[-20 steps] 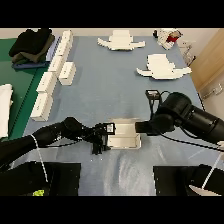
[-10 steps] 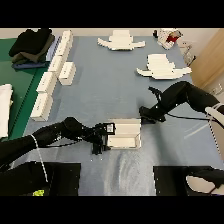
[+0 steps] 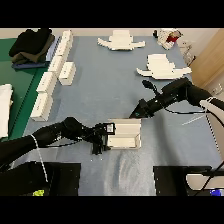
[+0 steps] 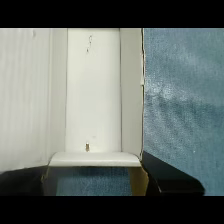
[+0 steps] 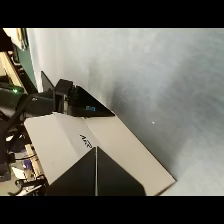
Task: Fold the box.
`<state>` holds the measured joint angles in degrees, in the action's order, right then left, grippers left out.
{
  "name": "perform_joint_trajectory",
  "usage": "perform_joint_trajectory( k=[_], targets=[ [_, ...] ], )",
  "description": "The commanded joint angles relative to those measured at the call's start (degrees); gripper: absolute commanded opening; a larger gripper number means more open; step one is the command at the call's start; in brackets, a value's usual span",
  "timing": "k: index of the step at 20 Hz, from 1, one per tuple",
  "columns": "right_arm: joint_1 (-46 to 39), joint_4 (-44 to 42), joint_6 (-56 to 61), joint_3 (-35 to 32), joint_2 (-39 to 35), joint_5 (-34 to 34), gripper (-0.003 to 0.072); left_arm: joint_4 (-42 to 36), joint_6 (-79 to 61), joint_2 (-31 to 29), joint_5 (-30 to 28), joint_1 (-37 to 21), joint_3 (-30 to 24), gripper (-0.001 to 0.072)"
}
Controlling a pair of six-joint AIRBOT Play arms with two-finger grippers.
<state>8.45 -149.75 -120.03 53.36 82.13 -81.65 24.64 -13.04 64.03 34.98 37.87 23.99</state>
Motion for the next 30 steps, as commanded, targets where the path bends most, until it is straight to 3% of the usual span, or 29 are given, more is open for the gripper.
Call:
perform_joint_trajectory(
  k=[1, 5, 8, 15, 19, 23, 30],
  targets=[
    [2.10, -0.87, -6.27, 0.13, 0.24, 1.95, 0.0002, 0.00, 0.00, 0.00, 0.00, -0.02, 0.04, 0.0414],
    [7.48, 2.89, -10.43, -0.13, -0.61, 2.32, 0.0002, 0.00, 0.00, 0.00, -0.02, -0.02, 0.04, 0.0414],
    [11.85, 7.76, -10.29, -1.90, -5.68, 4.90, 0.0001, 0.02, 0.00, 0.00, -0.02, -0.02, 0.04, 0.0414],
    [23.37, 21.05, -10.54, -14.43, -27.10, 26.93, 0.0002, 0.00, 0.00, 0.00, 0.00, -0.02, 0.04, 0.0414],
    [31.10, 22.84, -10.58, -23.58, -35.91, 42.75, 0.0002, 0.00, 0.00, 0.00, 0.00, -0.02, 0.04, 0.0413],
    [36.26, 24.46, -10.58, -27.17, -35.89, 44.37, 0.0001, 0.00, 0.00, 0.00, 0.00, -0.02, 0.04, 0.0414],
    [39.43, 27.17, -10.56, -27.32, -35.91, 45.09, 0.0009, 0.00, 0.00, 0.00, 0.00, -0.02, 0.04, 0.0414]
  ],
)
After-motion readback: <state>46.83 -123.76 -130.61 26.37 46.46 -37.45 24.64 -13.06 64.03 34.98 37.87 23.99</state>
